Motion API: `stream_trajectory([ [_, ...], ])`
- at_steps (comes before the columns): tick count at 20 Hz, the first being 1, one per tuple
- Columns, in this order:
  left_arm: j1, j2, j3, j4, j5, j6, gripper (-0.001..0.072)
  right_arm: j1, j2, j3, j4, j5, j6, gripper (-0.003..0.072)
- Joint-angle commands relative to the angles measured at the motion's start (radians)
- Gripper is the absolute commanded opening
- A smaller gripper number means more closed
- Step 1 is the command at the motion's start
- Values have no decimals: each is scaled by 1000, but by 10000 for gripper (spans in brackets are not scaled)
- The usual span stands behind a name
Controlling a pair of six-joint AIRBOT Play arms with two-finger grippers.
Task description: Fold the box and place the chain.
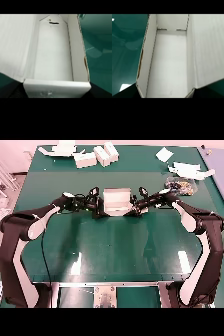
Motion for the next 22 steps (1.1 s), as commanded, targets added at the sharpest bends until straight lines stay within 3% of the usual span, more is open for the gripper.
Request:
stream_trajectory([
  [1,0,-3,1,-6,-1,14,662,1,0,0,-1,3,0,482],
  [2,0,-3,1,-6,-5,18,521,1,0,0,-1,2,0,482],
  [3,0,-3,1,-6,-11,32,477,1,0,0,-1,2,0,482],
  [22,0,-6,1,-10,16,32,479,1,0,0,-1,3,0,482],
])
